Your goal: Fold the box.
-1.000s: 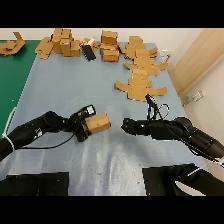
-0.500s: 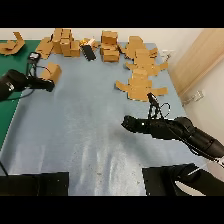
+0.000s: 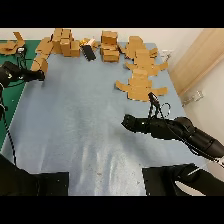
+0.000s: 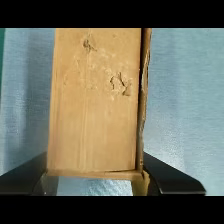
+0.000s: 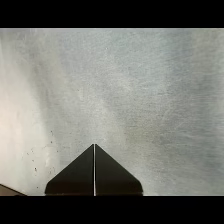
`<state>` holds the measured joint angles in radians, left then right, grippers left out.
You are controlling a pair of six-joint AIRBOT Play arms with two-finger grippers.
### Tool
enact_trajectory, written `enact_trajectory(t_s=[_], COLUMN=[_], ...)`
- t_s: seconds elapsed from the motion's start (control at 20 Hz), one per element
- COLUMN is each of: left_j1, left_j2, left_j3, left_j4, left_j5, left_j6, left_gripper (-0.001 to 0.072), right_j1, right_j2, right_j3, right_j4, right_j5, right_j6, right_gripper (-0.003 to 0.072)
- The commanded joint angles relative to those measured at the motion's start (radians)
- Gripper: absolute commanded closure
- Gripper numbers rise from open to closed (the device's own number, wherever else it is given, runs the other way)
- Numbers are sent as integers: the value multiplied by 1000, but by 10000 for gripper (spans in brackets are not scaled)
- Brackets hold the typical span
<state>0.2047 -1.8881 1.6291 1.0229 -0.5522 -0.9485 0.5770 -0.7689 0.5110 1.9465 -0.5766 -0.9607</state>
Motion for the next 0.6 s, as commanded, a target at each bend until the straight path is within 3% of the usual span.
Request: enact_trajectory(t_s=[0.0, 0.45, 0.55], left_j1=[3, 35, 41], left_j2=[-36, 18, 71], left_j3=[32, 73, 84], left_j4=[7, 14, 14], left_j5=[10, -122, -150], left_j6=[-8, -10, -11], left_gripper=[9, 8, 9], right_j1=[0, 1, 1], right_j2=[-1, -1, -1], right_j3=[1, 1, 1], right_j4=[-3, -3, -7], right_j5=[0, -8, -7], right_j6=[3, 0, -2], right_gripper=[684, 680, 528])
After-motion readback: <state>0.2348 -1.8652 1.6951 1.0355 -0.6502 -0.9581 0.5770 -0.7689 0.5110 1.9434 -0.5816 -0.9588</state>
